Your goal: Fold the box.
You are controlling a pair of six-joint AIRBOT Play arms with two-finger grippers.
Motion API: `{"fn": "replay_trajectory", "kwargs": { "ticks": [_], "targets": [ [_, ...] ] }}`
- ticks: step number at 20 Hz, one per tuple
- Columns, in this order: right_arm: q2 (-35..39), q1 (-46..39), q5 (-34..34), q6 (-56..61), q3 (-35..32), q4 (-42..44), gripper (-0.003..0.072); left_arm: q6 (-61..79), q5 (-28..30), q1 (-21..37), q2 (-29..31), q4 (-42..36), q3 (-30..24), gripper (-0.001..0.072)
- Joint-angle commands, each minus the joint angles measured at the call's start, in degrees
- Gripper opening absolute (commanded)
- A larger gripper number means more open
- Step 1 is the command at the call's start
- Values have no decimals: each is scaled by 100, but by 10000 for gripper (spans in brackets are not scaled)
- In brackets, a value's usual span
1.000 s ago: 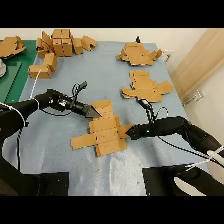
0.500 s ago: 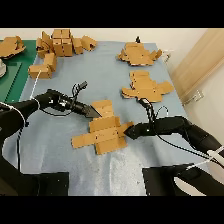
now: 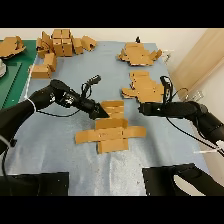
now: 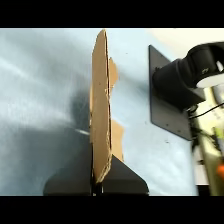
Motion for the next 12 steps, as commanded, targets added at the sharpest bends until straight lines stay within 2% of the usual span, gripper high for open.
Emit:
{"fn": "replay_trajectory", "kwargs": {
  "ticks": [1, 2, 5, 12],
  "targets": [
    [-4, -133, -168, 496, 114, 101, 68, 1163, 557, -262, 431, -254, -160, 11],
    [-4, -109, -160, 496, 96, 232, 3, 1410, 638, -260, 417, -378, -297, 11],
    [-4, 39, -111, 494, 96, 280, 4, 1967, 1086, -260, 413, -472, -813, 11],
    [-4, 79, -98, 492, 96, 245, 3, 2640, 1056, -269, 420, -885, -1329, 11]
  ]
}}
